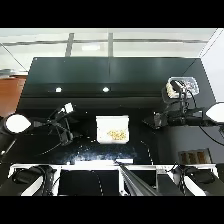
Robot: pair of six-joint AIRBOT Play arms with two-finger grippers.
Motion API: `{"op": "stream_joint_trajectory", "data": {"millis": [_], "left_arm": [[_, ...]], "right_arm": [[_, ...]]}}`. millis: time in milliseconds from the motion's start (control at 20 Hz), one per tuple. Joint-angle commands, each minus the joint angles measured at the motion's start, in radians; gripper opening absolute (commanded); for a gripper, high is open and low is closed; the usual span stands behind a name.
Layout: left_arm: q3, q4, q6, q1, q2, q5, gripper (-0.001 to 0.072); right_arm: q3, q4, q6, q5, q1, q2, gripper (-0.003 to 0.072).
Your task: Fold the box and place the chain.
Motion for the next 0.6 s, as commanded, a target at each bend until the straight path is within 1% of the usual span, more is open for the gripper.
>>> {"op": "stream_joint_trajectory", "data": {"millis": [0, 100, 200, 300, 450, 550], "left_arm": [[-0.014, -0.139, 0.324, 0.002, -0.105, 0.089, 0.071], [-0.014, -0.209, 0.409, 0.002, -0.148, 0.066, 0.0709], [-0.014, -0.223, 0.408, -0.003, -0.174, 0.023, 0.0706], [-0.017, -0.24, 0.408, -0.025, -0.205, 0.013, 0.0705], [-0.018, -0.243, 0.435, -0.059, -0.26, 0.023, 0.0706], [-0.018, -0.244, 0.463, -0.082, -0.28, 0.036, 0.0706]], "right_arm": [[0.0, -0.001, -0.01, -0.004, 0.001, 0.001, 0.0708], [0.0, -0.001, -0.01, -0.005, 0.001, 0.001, 0.0708], [0.0, -0.001, -0.01, -0.009, 0.001, 0.001, 0.0708], [0.0, 0.0, -0.007, -0.037, 0.001, 0.001, 0.0708], [0.0, 0.0, -0.007, -0.085, 0.002, 0.0, 0.0708], [0.0, -0.001, -0.007, -0.095, 0.001, 0.0, 0.0708]]}}
